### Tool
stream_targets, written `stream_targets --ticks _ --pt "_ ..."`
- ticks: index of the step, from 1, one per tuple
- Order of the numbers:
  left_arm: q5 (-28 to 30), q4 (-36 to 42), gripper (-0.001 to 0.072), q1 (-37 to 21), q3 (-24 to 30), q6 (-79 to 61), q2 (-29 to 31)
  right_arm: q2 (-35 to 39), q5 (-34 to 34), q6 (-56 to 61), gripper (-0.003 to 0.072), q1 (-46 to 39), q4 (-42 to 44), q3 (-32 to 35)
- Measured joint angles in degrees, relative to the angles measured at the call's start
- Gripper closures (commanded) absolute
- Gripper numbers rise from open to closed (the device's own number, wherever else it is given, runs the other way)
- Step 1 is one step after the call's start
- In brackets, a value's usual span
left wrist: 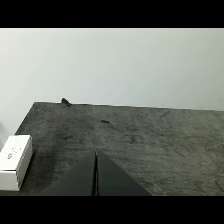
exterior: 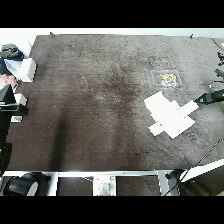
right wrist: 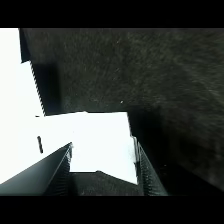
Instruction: Fold the box and place the chain.
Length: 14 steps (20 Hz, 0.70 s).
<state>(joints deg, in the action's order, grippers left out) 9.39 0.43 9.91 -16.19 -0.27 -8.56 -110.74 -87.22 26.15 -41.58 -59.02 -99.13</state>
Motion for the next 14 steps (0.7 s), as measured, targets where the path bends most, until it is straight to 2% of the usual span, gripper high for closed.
stream_targets --ticks 9,14 --pt "0.02 0.0 0.0698 0.0 0.02 0.0 0.0 -1.97 -0.96 -0.59 0.0203 0.61 -3.56 -0.55" --pt "0.0 0.0 0.0698 0.0 0.0 0.0 0.0 -2.1 -0.2 -0.83 0.0206 0.17 -3.96 -3.15"
